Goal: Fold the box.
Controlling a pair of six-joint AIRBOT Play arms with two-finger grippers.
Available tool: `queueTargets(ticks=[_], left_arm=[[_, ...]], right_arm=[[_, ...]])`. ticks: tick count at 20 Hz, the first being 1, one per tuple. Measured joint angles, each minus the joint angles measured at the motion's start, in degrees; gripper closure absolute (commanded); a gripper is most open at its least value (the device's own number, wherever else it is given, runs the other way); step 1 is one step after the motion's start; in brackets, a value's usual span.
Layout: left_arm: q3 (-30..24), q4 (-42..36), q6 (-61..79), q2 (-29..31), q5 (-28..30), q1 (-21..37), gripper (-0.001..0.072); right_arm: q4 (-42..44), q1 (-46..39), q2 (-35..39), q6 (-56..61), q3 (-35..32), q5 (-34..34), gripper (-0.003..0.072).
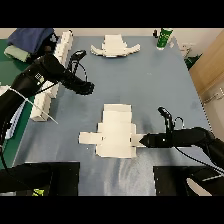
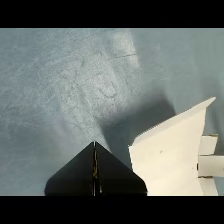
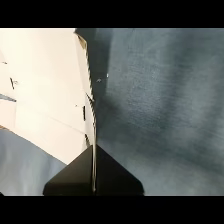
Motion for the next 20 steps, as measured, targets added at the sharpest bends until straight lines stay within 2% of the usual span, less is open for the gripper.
queueTargets(ticks=[3, 6, 10, 11, 12, 13, 16, 20], left_arm=[[-0.6, -0.4, 4.3, -0.5, 0.7, 0.0, 0.0693], [-3.2, -4.0, 11.5, -0.8, -3.0, 1.8, 0.0694], [-10.9, -20.3, 25.9, -0.4, -12.9, 8.3, 0.0689], [-12.8, -24.7, 29.3, -0.3, -14.1, 10.0, 0.0416], [-14.1, -28.0, 31.8, -0.2, -14.1, 11.4, 0.0102], [-15.1, -29.9, 33.5, -0.2, -13.5, 12.3, 0.0061], [-16.6, -33.7, 36.6, -0.9, -10.2, 13.5, 0.0062], [-16.7, -35.6, 38.5, -4.8, -8.1, 12.8, 0.0062]], right_arm=[[-0.1, 0.0, 0.1, 0.0, -0.1, 1.2, 0.0684], [-0.6, 0.0, 0.1, 0.1, -0.2, 1.7, 0.0684], [-1.0, 0.0, 0.1, 0.1, -0.2, 1.8, 0.0684], [-1.0, 0.0, 0.1, 0.0, -0.2, 1.8, 0.0684], [-1.2, 0.0, 0.1, 0.0, -0.2, 1.8, 0.0684], [-1.2, 0.0, 0.1, 0.0, -0.2, 1.8, 0.0684], [-1.3, 0.0, 0.1, -0.1, -0.2, 1.8, 0.0684], [-1.4, 0.0, 0.1, -0.4, -0.2, 1.7, 0.0684]])
